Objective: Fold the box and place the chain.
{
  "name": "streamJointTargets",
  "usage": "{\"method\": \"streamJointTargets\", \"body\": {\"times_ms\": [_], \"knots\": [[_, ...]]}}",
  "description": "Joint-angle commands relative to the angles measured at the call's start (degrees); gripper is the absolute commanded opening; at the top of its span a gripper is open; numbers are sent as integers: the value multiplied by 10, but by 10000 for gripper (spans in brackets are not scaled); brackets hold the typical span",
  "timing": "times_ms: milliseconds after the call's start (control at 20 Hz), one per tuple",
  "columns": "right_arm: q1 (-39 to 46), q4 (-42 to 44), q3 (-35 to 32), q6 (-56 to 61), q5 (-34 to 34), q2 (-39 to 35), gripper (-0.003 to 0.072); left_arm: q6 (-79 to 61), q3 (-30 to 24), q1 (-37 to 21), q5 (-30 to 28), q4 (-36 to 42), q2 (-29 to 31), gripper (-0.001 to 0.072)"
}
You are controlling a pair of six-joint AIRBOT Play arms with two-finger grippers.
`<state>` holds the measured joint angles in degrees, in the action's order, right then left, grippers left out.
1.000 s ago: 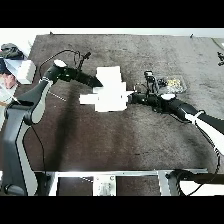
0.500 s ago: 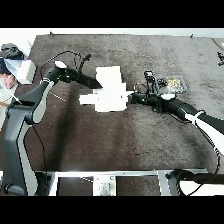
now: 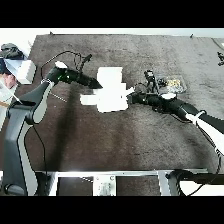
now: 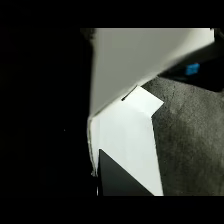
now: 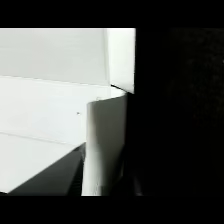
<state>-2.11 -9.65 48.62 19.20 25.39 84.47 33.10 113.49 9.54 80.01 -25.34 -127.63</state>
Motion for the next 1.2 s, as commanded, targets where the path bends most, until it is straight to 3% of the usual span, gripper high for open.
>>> {"method": "streamJointTargets", "body": {"times_ms": [0,300,500,800,1150], "knots": [[28,-39,0,1,36,-28,257,-70,1,-1,12,3,2,11],[131,-59,0,12,114,-68,257,-170,1,-1,22,2,2,11],[139,-62,0,12,117,-67,257,-272,1,-1,47,1,2,5],[138,-61,0,12,108,-55,257,-353,-9,-1,30,1,31,3],[138,-60,0,11,98,-55,256,-461,-161,-4,-56,11,111,3]]}}
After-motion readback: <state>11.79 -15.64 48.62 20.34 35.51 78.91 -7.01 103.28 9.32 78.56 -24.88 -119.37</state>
